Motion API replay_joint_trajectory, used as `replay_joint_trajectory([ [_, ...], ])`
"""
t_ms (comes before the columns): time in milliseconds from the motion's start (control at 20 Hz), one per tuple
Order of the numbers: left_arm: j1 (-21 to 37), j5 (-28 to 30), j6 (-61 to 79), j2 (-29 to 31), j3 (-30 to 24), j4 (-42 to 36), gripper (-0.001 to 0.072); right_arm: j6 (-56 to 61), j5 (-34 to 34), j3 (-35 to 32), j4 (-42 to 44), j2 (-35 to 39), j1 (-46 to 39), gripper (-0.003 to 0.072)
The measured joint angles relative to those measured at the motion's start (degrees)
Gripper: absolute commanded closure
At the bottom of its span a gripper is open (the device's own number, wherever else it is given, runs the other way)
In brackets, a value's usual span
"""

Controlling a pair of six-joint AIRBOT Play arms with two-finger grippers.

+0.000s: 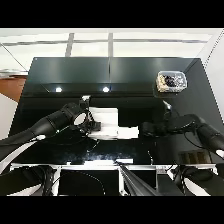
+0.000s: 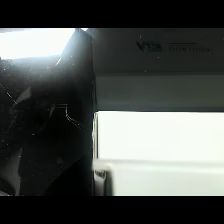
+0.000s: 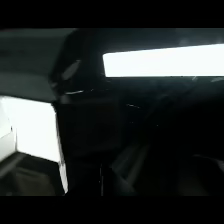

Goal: Fold the box and place the chain.

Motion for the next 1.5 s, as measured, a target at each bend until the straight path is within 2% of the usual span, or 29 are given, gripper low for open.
replay_joint_trajectory([
  [200, 0.0, -0.33, 0.17, 0.0, 0.0, 0.0, 0.068, -0.07, 5.35, -0.09, 7.82, -6.64, 6.05, 0.0669],
  [350, 0.0, -0.48, 0.2, -0.02, 0.0, 0.02, 0.068, -1.55, 6.88, 2.19, 9.97, -8.96, 9.14, 0.066],
  [400, 0.0, -0.57, 0.2, -0.02, 0.0, 0.02, 0.068, -2.14, 6.84, 3.19, 10.58, -9.38, 9.75, 0.057],
  [450, 0.0, -0.66, 0.2, -0.02, 0.02, 0.02, 0.068, -2.64, 6.8, 4.13, 10.99, -9.62, 10.14, 0.0236],
  [500, 0.0, -0.72, 0.2, -0.02, 0.0, 0.02, 0.068, -3.32, 6.16, 5.14, 11.28, -9.84, 10.45, 0.0182],
  [800, 0.0, -1.07, 0.22, -0.02, 0.0, 0.0, 0.068, -6.97, 0.42, 10.69, 11.69, -10.27, 11.65, 0.0184],
  [850, 0.0, -1.09, 0.22, -0.02, 0.0, 0.0, 0.068, -7.32, -0.09, 11.37, 11.67, -10.32, 12.26, 0.0205],
  [1100, 0.0, -1.2, 0.2, -0.02, 0.0, 0.0, 0.068, -6.14, 2.45, 13.46, 10.78, -10.36, 16.57, 0.022],
  [1500, 0.0, -1.2, 0.22, -0.02, 0.02, 0.04, 0.068, 10.05, 6.84, 17.25, -5.22, -10.82, 23.87, 0.0221],
])
